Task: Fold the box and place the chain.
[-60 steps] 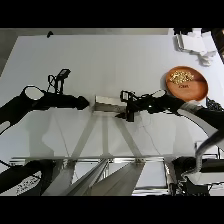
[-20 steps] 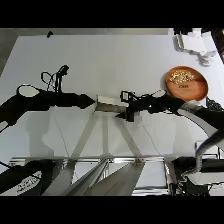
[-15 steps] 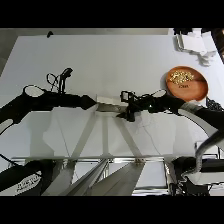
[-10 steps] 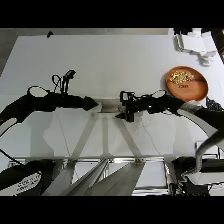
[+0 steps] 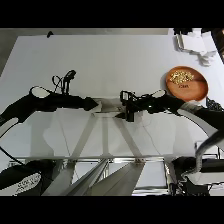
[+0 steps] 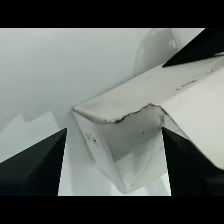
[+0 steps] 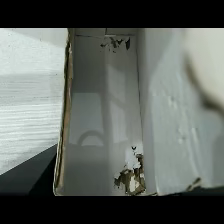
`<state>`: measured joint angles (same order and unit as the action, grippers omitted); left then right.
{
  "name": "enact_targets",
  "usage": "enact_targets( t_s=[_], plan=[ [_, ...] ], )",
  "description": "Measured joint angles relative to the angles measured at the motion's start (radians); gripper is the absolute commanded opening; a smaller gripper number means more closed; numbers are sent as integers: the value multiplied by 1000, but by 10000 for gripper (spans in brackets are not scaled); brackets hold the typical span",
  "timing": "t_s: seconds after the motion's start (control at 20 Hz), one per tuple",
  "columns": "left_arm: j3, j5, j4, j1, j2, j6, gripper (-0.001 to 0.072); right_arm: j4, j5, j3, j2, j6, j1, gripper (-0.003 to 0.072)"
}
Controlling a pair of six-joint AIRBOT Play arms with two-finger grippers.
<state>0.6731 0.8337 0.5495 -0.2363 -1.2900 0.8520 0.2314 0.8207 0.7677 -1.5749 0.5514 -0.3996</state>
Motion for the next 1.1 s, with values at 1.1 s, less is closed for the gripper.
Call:
enact_targets(
  t_s=[1.1],
  plan=[
    [310, 114, 892, -373, -155, 964, 431, 2, -4, 0, 0, 0, 0, 522]
  ],
)
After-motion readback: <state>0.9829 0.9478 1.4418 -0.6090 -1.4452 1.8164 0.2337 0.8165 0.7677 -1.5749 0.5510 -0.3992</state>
